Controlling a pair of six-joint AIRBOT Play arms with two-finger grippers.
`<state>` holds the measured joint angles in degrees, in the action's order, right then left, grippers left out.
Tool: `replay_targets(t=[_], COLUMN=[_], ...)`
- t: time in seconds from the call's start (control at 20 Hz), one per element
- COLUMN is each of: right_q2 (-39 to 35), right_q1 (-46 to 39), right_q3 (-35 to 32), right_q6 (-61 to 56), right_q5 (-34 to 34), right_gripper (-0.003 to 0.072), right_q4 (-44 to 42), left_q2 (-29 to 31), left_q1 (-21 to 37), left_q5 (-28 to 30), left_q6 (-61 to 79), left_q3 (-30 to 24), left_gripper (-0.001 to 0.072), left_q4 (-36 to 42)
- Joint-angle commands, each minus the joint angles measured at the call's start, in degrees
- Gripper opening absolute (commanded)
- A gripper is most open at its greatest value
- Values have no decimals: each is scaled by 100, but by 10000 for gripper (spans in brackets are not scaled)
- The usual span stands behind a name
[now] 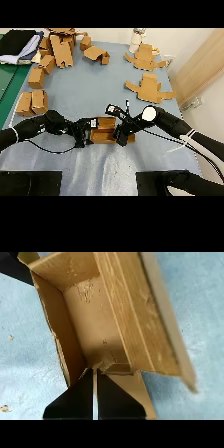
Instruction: Fold the box.
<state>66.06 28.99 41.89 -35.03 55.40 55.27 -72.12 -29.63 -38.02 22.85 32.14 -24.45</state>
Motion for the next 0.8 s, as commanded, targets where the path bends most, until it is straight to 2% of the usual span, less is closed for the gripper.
replay_targets(t=[0.0, 0.05, 0.15, 0.2, 0.25, 0.4, 0.5, 0.75], right_q2=[7, 7, 7, 7, 7, 7, 7, 4], right_q1=[7, 7, 7, 7, 7, 7, 7, 4], right_q3=[-33, -57, -92, -114, -140, -236, -321, -398], right_q6=[118, 133, 146, 146, 146, 146, 144, 146], right_q5=[-101, -105, -96, -101, -98, -107, -144, -304], right_gripper=[45, 93, 117, 214, 254, 255, 357, 358], right_q4=[-188, -192, -197, -195, -197, -188, -155, -151], left_q2=[-2, -2, -2, -2, -2, -2, -2, -2], left_q1=[-2, -2, -2, -2, -2, -2, -2, -2], left_q5=[0, -2, -2, -2, -2, -2, -2, -2], left_q6=[-2, 0, 0, 0, -2, 0, -2, -2], left_q3=[4, 4, 4, 4, 4, 4, 4, 4], left_gripper=[591, 591, 591, 592, 592, 591, 592, 592], left_q4=[0, 0, 0, 0, 0, 0, 2, 0])
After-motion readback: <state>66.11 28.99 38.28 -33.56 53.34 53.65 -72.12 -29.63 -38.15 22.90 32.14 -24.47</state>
